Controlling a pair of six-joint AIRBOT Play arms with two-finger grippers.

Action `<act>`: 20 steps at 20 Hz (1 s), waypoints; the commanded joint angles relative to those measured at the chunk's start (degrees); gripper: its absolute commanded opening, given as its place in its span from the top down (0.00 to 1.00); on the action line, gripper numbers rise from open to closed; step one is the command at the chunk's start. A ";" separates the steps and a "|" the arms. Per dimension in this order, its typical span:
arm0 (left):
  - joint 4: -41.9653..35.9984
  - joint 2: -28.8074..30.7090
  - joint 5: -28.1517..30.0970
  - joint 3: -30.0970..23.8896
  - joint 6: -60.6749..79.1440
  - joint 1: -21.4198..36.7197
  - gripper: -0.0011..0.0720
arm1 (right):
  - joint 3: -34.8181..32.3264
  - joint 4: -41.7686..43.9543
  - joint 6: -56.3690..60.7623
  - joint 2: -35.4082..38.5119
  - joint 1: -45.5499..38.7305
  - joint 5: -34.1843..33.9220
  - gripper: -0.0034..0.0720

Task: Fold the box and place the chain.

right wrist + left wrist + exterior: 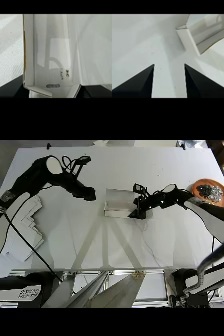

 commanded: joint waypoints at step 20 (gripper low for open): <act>-40.85 -13.46 5.31 -13.07 99.80 2.03 0.03 | 0.02 0.02 -0.02 0.04 0.00 0.00 0.43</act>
